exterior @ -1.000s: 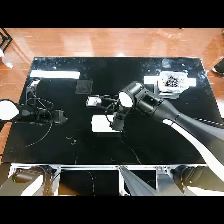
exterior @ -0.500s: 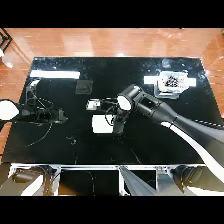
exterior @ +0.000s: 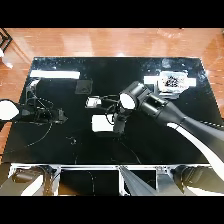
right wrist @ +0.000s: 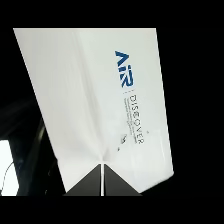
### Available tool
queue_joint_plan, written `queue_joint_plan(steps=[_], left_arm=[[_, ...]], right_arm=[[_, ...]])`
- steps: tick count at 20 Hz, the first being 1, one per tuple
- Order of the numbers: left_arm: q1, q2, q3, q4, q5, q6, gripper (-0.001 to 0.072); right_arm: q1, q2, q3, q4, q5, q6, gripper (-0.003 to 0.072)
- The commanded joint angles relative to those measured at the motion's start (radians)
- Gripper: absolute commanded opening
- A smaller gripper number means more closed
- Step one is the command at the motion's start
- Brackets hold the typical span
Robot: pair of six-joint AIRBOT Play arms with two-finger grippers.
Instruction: Fold the box and place the chain.
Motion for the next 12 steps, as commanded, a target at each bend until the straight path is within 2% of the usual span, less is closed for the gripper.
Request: queue_joint_plan(steps=[1, 2, 3, 6, 8, 12], left_arm=[[0.001, 0.001, 0.0, 0.0, 0.003, 0.0, 0.0647], [0.001, 0.001, 0.0, 0.0, 0.003, 0.0, 0.0646], [0.001, 0.001, 0.0, 0.0, 0.003, 0.0, 0.0647], [0.001, 0.001, 0.0, 0.0, 0.003, 0.0, 0.0646], [0.001, 0.001, 0.0, 0.0, 0.003, 0.001, 0.0647], [0.004, 0.001, 0.0, 0.015, 0.003, 0.004, 0.0646]], right_arm=[[0.001, 0.052, 0.026, 0.0, 0.029, 0.061, 0.0087], [0.001, 0.067, 0.028, -0.003, 0.023, 0.07, 0.0424], [0.001, 0.072, 0.029, -0.014, 0.021, 0.07, 0.0708], [0.001, 0.057, 0.027, -0.025, 0.024, -0.013, 0.0704], [0.001, 0.025, 0.026, 0.019, 0.016, -0.104, 0.0705], [0.001, -0.072, 0.022, 0.019, -0.047, -0.142, 0.0711]])
